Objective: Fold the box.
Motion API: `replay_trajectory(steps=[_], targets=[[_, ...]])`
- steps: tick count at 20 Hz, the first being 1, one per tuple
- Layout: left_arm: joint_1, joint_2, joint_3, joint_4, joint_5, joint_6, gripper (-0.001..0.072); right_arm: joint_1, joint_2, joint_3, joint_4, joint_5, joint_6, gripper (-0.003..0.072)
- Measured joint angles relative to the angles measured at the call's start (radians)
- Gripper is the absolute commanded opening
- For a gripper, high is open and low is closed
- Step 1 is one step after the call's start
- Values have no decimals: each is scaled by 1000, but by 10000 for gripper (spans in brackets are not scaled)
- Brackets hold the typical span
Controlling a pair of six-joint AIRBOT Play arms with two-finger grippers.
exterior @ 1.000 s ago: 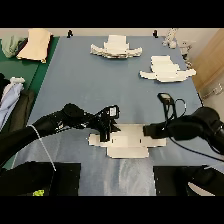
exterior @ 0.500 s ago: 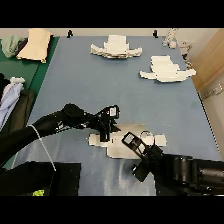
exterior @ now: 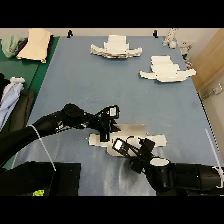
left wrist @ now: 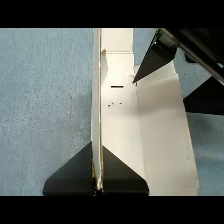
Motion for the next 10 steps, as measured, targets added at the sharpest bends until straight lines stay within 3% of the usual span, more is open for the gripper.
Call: replay_trajectory(steps=[10], targets=[[0,0,0,0,0,0,13,3,9,98,-105,-172,188,715]])
